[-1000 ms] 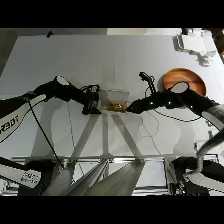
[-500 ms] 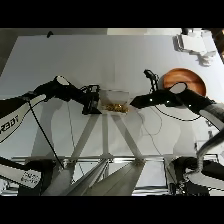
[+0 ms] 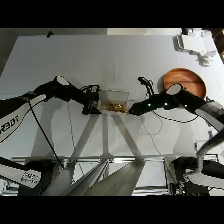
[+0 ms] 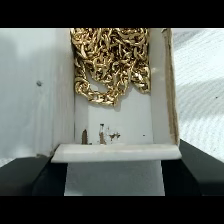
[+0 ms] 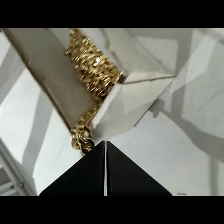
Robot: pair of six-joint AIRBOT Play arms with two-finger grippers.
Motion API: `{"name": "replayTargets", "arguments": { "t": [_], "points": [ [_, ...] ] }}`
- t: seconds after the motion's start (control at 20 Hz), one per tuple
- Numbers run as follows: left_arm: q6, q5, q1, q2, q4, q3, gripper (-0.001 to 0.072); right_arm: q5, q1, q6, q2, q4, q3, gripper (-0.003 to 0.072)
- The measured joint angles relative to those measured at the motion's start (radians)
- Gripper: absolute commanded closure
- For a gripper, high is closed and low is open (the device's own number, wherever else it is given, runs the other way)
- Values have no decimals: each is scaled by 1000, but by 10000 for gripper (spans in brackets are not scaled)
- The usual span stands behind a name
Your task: Fold the box and place the chain.
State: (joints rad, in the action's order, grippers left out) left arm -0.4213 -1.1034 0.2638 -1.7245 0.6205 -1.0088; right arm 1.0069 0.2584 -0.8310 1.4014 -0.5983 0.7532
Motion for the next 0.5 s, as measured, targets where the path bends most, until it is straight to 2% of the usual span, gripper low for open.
{"name": "replayTargets", "arguments": {
  "t": [0.5],
  "points": [
    [0,0,0,0,0,0,568,76,0,2,-76,30,0,679]
  ]
}}
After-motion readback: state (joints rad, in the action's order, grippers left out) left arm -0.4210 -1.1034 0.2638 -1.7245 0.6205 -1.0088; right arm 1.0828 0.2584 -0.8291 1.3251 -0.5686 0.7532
